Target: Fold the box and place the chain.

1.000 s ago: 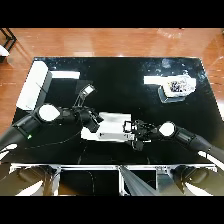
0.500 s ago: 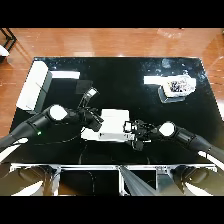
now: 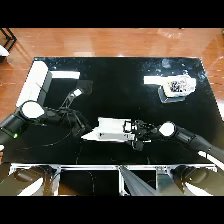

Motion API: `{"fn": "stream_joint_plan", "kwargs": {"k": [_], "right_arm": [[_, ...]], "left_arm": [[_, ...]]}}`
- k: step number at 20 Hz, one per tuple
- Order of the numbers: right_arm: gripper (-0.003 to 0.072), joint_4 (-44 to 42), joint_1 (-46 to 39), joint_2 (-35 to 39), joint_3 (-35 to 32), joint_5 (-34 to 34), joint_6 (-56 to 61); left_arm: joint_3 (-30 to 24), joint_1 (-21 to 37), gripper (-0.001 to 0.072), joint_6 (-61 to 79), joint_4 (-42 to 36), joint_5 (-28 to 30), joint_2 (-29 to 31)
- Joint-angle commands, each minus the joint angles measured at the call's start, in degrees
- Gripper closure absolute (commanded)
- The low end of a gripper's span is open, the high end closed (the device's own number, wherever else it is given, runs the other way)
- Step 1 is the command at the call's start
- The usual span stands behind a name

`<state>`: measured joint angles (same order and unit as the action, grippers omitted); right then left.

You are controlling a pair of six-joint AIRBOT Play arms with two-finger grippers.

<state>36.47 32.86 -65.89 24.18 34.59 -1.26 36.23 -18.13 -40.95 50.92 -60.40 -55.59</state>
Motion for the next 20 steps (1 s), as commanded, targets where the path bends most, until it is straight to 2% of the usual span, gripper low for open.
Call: {"fn": "stream_joint_plan", "kwargs": {"k": [1,5,8,13,20], "right_arm": [[0.0158,0.0,0.0,0.0,0.0,0.0,0.0],[0.0158,0.0,0.0,0.0,0.0,0.0,0.0],[0.0158,0.0,0.0,0.0,0.0,0.0,0.0],[0.0157,0.0,0.0,0.0,0.0,0.0,0.0],[0.0158,0.0,0.0,0.0,0.0,0.0,0.0]], "left_arm": [[-1.6,1.1,0.0067,12.2,5.3,-4.4,0.8],[-3.9,-1.8,0.0067,25.4,5.2,5.1,0.8],[-4.2,-5.6,0.0067,33.0,5.2,9.3,-0.1],[-4.3,-10.0,0.0078,32.7,4.6,12.3,-4.8],[-4.3,-10.2,0.0085,32.6,-0.2,12.4,-6.7]]}}
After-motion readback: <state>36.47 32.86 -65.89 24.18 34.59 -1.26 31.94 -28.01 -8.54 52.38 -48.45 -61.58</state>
